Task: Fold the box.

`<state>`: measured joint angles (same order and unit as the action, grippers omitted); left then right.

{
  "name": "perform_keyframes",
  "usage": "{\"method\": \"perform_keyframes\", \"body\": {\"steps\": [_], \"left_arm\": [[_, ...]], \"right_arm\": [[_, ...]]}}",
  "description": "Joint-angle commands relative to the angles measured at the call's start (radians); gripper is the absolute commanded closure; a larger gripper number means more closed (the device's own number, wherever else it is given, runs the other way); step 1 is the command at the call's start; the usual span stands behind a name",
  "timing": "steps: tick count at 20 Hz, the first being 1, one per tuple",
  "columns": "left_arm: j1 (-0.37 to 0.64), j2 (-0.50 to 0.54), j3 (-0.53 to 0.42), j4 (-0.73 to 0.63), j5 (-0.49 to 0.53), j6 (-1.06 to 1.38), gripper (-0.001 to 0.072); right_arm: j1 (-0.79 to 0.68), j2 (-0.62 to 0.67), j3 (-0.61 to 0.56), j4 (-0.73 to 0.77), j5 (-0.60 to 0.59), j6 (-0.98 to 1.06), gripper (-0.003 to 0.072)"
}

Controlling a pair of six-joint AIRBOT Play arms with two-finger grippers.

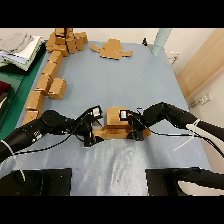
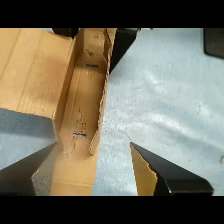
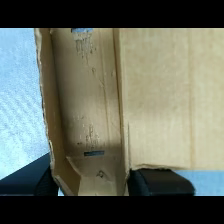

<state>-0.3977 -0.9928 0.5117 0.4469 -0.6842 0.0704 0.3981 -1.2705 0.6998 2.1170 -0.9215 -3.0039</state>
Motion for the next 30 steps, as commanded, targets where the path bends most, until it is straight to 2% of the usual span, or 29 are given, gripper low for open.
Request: {"method": "perform_keyframes", "body": {"steps": [1, 7, 11, 12, 13, 14, 16, 19, 20, 21, 30], "left_arm": [[0.011, -0.052, -0.025, -0.052, 0.023, 0.167, 0.002], [0.011, -0.132, -0.001, -0.106, 0.08, 0.203, 0.0022], [0.011, -0.139, 0.002, -0.108, 0.101, 0.203, 0.0024], [0.011, -0.145, 0.004, -0.108, 0.101, 0.206, 0.0126], [0.01, -0.156, 0.008, -0.111, 0.1, 0.208, 0.0297], [0.005, -0.169, 0.016, -0.111, 0.099, 0.218, 0.0389], [-0.007, -0.193, 0.029, -0.136, 0.093, 0.267, 0.0428], [-0.027, -0.216, 0.047, -0.225, 0.09, 0.329, 0.043], [-0.033, -0.222, 0.051, -0.23, 0.089, 0.33, 0.054], [-0.033, -0.229, 0.052, -0.23, 0.085, 0.33, 0.0618], [-0.045, -0.249, 0.052, -0.276, 0.1, 0.368, 0.0616]], "right_arm": [[0.0, 0.0, -0.001, -0.001, 0.0, 0.0, 0.0174], [0.0, 0.0, -0.001, 0.0, 0.0, 0.0, 0.0173], [0.0, 0.0, -0.001, 0.0, 0.0, 0.0, 0.0173], [0.0, 0.0, -0.001, 0.0, 0.0, 0.0, 0.0174], [0.0, 0.0, -0.001, 0.0, 0.0, 0.0, 0.0173], [0.0, 0.0, -0.001, 0.0, 0.0, 0.0, 0.0173], [0.0, 0.0, -0.001, 0.0, 0.0, 0.0, 0.0174], [0.0, 0.0, -0.001, 0.0, 0.0, 0.0, 0.0174], [0.0, 0.0, -0.001, 0.0, 0.0, 0.0, 0.0174], [0.0, 0.0, -0.001, 0.0, 0.0, 0.0, 0.0174], [0.0, 0.0, -0.001, -0.001, 0.0, 0.0, 0.0174]]}}
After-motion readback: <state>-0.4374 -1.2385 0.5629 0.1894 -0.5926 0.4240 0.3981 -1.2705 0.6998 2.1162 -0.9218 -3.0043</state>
